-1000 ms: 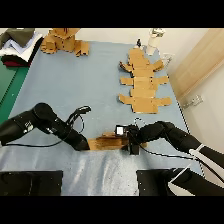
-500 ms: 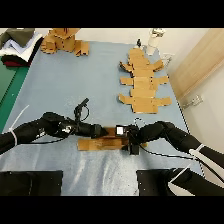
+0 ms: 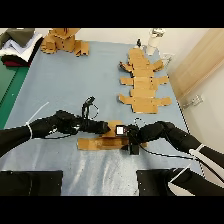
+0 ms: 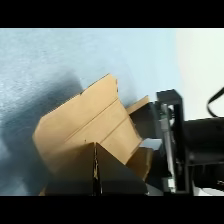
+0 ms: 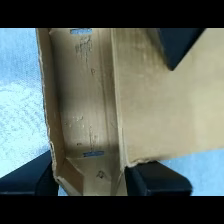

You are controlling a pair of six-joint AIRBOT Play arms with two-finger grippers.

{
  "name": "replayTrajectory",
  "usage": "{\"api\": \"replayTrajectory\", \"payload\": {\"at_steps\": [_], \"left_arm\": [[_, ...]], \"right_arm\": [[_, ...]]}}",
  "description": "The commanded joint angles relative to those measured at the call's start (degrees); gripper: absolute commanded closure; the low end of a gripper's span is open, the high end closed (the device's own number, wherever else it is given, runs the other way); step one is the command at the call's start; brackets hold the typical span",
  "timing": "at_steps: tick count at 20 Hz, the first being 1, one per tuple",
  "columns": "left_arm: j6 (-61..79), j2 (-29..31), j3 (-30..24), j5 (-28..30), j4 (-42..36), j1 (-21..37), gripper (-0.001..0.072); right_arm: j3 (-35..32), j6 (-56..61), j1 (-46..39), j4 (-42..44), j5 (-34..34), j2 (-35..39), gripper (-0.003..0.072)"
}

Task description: Fold the box.

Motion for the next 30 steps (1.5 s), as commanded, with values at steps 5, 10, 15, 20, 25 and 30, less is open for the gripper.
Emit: {"api": "replayTrajectory", "payload": {"at_steps": [5,10,15,20,25,30], "left_arm": [[-11.1,-1.7,0.5,2.1,13.7,-0.3,0.0699],[-9.9,-1.6,1.5,-0.6,13.7,2.3,0.0699],[-1.8,5.0,1.0,-7.0,16.6,8.1,0.0700],[3.5,19.4,-7.5,-7.4,23.3,12.7,0.0699],[16.6,28.8,-10.4,-12.0,31.0,8.1,0.0697],[17.9,29.0,-10.4,-9.7,44.0,-1.7,0.0050]], "right_arm": [[0.0,0.0,0.1,0.0,0.0,0.0,0.0249],[0.0,0.0,0.1,-0.2,0.0,0.0,0.0248],[0.0,0.0,0.1,-0.6,0.0,0.0,0.0248],[0.0,0.0,0.0,-0.6,0.0,0.0,0.0248],[0.0,0.0,0.1,-0.6,0.0,0.0,0.0248],[0.0,0.0,0.0,-0.6,0.0,0.0,0.0248]]}}
